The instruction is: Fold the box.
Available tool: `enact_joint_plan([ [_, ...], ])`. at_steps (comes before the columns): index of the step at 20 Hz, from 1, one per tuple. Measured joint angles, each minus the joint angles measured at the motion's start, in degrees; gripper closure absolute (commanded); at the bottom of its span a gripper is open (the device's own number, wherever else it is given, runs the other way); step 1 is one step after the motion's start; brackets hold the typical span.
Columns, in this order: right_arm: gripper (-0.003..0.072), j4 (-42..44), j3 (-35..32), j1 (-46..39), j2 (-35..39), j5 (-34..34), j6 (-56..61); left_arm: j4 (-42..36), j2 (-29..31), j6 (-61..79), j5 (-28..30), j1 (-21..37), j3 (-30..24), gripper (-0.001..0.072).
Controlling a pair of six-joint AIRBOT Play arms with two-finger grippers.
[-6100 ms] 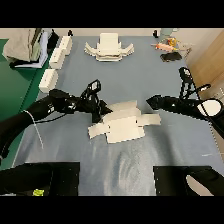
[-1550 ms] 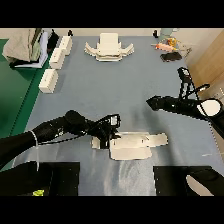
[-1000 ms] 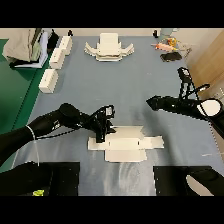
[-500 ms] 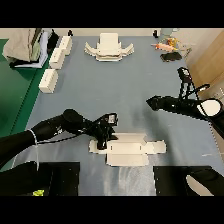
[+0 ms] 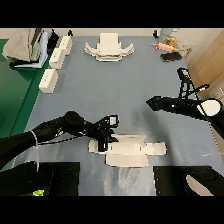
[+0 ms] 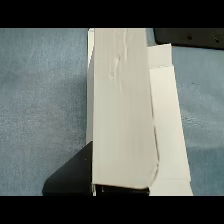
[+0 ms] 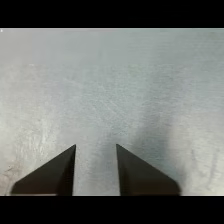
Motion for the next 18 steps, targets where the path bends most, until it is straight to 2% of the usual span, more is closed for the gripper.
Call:
enact_joint_plan([
  [9,0.0476,0.0,0.0,0.0,0.0,3.1,0.0,0.1,0.1,-1.7,0.3,0.0,0.0,0.0694],
  [18,0.0461,0.0,0.0,0.0,0.0,3.4,-0.2,0.9,4.2,-1.9,5.1,0.0,-0.1,0.0691],
])
